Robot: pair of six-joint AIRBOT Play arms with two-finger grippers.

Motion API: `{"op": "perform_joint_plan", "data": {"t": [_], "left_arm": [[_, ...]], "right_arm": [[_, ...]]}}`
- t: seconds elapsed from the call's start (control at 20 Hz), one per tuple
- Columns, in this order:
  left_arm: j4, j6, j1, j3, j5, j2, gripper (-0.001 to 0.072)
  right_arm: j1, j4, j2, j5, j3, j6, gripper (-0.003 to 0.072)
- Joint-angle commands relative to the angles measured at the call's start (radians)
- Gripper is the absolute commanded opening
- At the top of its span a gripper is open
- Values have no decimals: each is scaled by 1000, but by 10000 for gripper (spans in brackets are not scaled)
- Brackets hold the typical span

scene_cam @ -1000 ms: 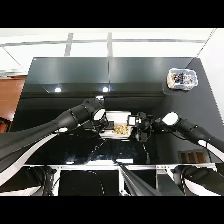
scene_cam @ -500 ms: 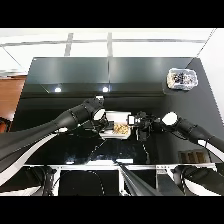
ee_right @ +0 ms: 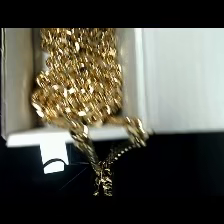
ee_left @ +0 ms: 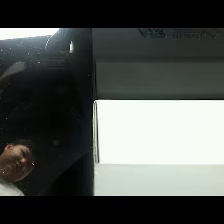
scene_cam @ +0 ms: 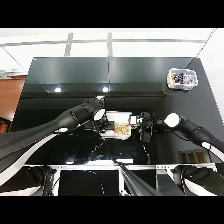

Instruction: Fold the box and place the chain.

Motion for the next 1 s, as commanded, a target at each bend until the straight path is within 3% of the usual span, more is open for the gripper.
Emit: {"op": "perform_joint_plan", "data": {"t": [0.0, 0.35, 0.55, 0.7, 0.75, 0.8, 0.95], "left_arm": [[2, 0, 0, 0, -2, 0, 30], [3, 0, 0, 0, -2, 0, 31], [2, 0, 0, 0, -2, 0, 31], [2, 0, 0, 0, -4, 0, 31], [2, 0, 0, 0, -3, 0, 31], [2, 0, 0, 0, -3, 0, 31], [3, 0, 0, 0, -2, -1, 31]], "right_arm": [[-44, -68, 67, 9, 2, 246, 21], [-82, 41, 274, 309, 63, 775, 21], [-52, 307, 277, 330, 63, 786, 21], [-22, 350, 276, 318, 63, 787, 30], [-9, 343, 276, 309, 63, 787, 158], [-5, 338, 276, 309, 63, 788, 217], [-33, 267, 286, 334, 64, 806, 225]]}}
